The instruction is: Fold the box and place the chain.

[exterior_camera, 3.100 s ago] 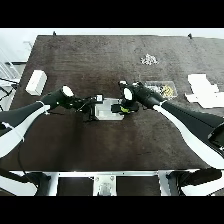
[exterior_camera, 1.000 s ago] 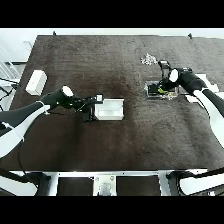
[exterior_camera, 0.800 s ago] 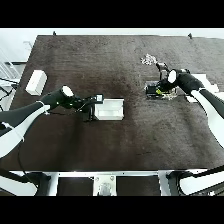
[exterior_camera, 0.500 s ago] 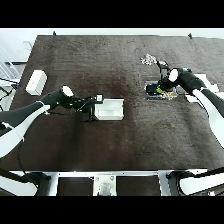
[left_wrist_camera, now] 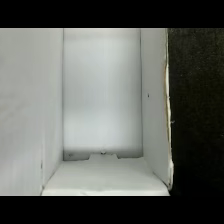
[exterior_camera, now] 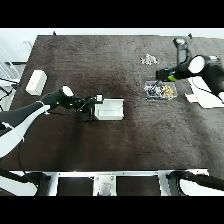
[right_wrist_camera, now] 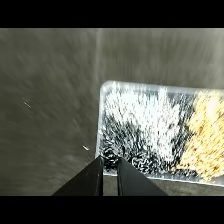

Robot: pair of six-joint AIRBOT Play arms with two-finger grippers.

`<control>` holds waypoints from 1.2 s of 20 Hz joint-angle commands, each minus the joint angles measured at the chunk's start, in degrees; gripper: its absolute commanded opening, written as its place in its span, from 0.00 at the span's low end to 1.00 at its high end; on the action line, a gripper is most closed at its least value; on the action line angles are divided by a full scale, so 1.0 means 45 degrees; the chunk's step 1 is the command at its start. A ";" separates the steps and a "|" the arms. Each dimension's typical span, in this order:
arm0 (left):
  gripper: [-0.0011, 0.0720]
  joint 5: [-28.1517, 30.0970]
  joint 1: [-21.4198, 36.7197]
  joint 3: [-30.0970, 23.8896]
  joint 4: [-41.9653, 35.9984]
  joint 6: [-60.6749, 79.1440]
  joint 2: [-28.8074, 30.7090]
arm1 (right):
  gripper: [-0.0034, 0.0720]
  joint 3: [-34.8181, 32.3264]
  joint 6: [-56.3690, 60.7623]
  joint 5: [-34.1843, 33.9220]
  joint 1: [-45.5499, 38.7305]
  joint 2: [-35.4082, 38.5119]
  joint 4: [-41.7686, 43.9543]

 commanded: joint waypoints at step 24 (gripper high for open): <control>0.66 -0.0010 0.0005 0.0000 0.0005 0.0005 0.0000 | 0.06 -0.2589 0.1477 -0.2866 0.7825 0.5066 0.3502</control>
